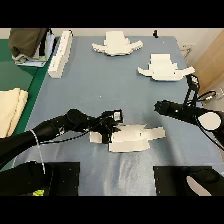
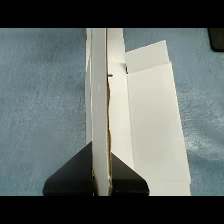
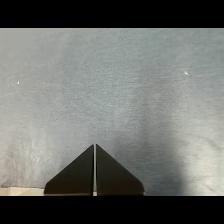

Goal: Fold the box.

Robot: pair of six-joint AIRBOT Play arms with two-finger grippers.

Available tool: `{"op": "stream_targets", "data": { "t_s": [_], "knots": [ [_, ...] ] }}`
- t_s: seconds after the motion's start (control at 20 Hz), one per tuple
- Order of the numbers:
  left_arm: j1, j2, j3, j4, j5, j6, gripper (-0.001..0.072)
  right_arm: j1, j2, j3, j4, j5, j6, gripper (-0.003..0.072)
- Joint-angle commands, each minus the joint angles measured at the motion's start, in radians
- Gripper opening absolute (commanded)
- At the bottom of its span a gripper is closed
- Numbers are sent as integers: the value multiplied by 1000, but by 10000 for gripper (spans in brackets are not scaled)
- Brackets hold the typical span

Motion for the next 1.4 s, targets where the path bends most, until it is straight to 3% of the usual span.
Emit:
{"op": "stream_targets", "data": {
  "t_s": [0.0, 0.55, 0.65, 0.75, 0.9, 0.95, 1.0, 1.05, 1.1, 1.2, 1.35],
  "knots": [
    [2, 5, 1, -1, 13, -8, 16, 1, 0, 1, -1, 44, 0, 19],
    [2, 2, 1, -1, 11, -7, 16, 1, 1, 1, 32, 516, 0, 18],
    [2, 2, 1, -1, 12, -7, 16, 20, 1, 1, 90, 606, -112, 16],
    [2, 2, 1, -1, 13, -7, 16, 117, 6, 1, 131, 644, -247, 2],
    [1, 2, 1, -1, 11, -7, 16, 393, 50, -19, 32, 613, -325, 3],
    [1, 2, 1, -1, 11, -7, 16, 496, 68, -34, -24, 594, -343, 30],
    [1, 2, 1, -1, 11, -7, 16, 600, 78, -51, -113, 547, -352, 229],
    [1, 2, 1, -1, 11, -7, 16, 682, 76, -66, -216, 490, -370, 502],
    [1, 2, 1, -1, 11, -7, 16, 753, 66, -80, -338, 422, -398, 665],
    [1, 2, 1, -1, 11, -7, 16, 824, 21, -92, -512, 311, -414, 696],
    [0, 2, 1, -1, 11, -7, 16, 829, -83, -93, -610, 247, -464, 699]
  ]
}}
